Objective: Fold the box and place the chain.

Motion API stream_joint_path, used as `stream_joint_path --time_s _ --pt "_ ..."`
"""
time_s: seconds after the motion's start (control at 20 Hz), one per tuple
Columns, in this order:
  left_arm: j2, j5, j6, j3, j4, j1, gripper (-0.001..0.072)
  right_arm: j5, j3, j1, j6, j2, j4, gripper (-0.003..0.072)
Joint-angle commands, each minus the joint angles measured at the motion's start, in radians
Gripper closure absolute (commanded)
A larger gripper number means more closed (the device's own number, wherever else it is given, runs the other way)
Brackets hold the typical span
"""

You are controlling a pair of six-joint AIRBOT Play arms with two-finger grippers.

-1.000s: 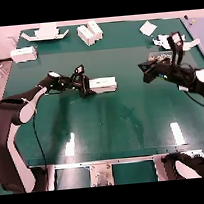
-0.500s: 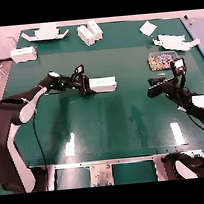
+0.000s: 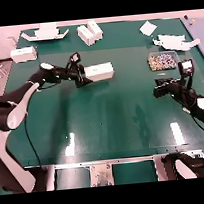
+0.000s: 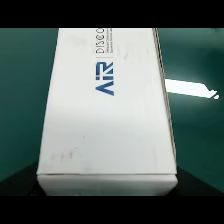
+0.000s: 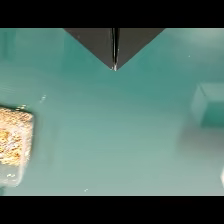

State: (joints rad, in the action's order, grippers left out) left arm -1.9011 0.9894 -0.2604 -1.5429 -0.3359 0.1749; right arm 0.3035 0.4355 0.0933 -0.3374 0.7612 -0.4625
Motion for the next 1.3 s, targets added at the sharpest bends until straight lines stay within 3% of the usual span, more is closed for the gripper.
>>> stream_joint_path --time_s 0.0,0.2,0.4,0.55,0.9,1.25 --pt "0.111 -0.093 0.11 0.007 -0.016 -0.042 0.0698 -0.001 -0.001 0.066 -0.002 -0.082 0.0 0.0676" --pt "0.261 -0.249 0.158 0.083 -0.024 -0.116 0.0698 -0.009 -0.001 0.157 -0.002 -0.228 -0.001 0.0676" --pt "0.389 -0.481 0.155 0.27 -0.015 -0.186 0.0698 -0.008 -0.001 0.243 -0.002 -0.294 0.0 0.0676" --pt "0.397 -0.567 0.154 0.37 0.016 -0.227 0.0698 -0.008 -0.001 0.246 -0.002 -0.292 0.0 0.0676" --pt "0.397 -0.929 0.098 0.512 0.231 -0.235 0.0697 -0.007 -0.021 0.245 -0.003 -0.292 0.01 0.0676" --pt "0.321 -0.944 0.158 0.547 0.249 -0.235 0.0696 -0.003 -0.039 0.245 -0.03 -0.293 0.011 0.0676"
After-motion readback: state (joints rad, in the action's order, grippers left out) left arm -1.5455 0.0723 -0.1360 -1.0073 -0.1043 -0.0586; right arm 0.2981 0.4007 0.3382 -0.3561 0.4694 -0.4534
